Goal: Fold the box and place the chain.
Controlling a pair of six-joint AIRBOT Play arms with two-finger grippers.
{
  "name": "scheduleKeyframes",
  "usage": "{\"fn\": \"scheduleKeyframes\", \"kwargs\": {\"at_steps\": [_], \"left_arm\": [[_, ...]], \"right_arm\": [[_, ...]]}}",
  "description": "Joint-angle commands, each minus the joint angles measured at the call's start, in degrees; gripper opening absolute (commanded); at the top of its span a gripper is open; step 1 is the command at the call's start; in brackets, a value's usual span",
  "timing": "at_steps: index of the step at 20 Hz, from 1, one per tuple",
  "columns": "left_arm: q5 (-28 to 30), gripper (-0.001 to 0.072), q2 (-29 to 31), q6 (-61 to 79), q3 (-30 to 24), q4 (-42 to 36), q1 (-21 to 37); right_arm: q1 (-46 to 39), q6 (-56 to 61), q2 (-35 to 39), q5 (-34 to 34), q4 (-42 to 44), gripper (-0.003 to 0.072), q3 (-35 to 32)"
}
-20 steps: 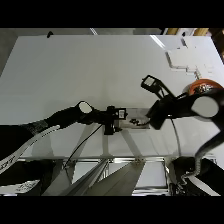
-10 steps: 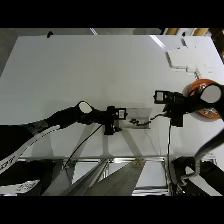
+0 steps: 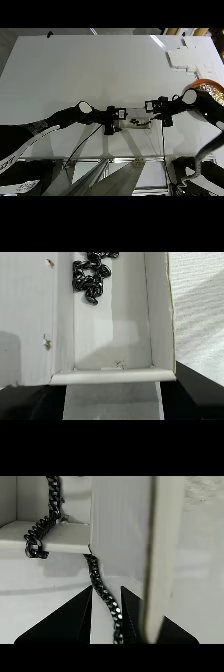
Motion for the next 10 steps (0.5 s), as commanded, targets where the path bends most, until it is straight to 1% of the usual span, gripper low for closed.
{"fn": "scheduleKeyframes", "kwargs": {"at_steps": [1, 9, 10], "left_arm": [[0.0, 0.0218, 0.04, 0.02, -0.02, 0.0, -0.02], [0.0, 0.0218, 0.04, 0.02, -0.02, 0.0, -0.02], [0.0, 0.0218, 0.02, 0.0, -0.02, 0.0, -0.02]], "right_arm": [[0.15, -2.67, -2.16, -2.08, 0.7, 0.0198, -0.68], [0.15, -2.64, -5.75, -2.23, 0.39, 0.0196, -0.79], [0.15, -2.6, -6.16, -2.16, 0.39, 0.0181, -0.79]]}}
